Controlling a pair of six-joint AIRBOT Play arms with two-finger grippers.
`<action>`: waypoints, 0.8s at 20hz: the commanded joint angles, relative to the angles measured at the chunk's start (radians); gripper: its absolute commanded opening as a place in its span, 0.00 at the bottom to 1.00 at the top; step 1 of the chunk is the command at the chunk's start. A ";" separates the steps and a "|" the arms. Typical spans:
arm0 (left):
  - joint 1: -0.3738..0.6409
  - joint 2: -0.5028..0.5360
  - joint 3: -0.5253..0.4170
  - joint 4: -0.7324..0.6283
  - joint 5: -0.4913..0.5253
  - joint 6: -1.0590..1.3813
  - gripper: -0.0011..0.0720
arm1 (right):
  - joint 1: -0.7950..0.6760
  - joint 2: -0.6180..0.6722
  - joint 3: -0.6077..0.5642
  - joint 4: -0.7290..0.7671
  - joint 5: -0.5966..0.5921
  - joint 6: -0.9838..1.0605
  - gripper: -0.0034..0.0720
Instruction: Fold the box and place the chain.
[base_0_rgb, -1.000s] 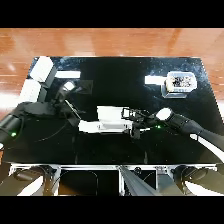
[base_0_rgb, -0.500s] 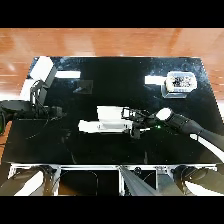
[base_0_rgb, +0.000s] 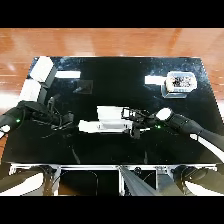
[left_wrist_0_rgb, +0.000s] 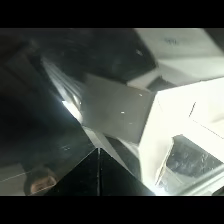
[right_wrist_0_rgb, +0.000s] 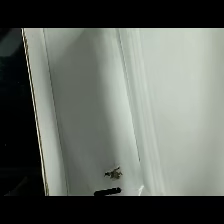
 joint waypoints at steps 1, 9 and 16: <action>-0.093 -0.054 0.000 -0.032 -0.055 -0.011 0.05 | 0.000 -0.001 0.001 0.000 0.000 0.000 0.78; -0.178 -0.070 0.002 -0.116 -0.117 -0.006 0.05 | 0.000 -0.001 0.001 0.000 0.000 0.000 0.78; -0.179 -0.065 0.045 -0.138 -0.073 -0.002 0.05 | 0.000 -0.001 0.001 0.000 -0.003 0.002 0.78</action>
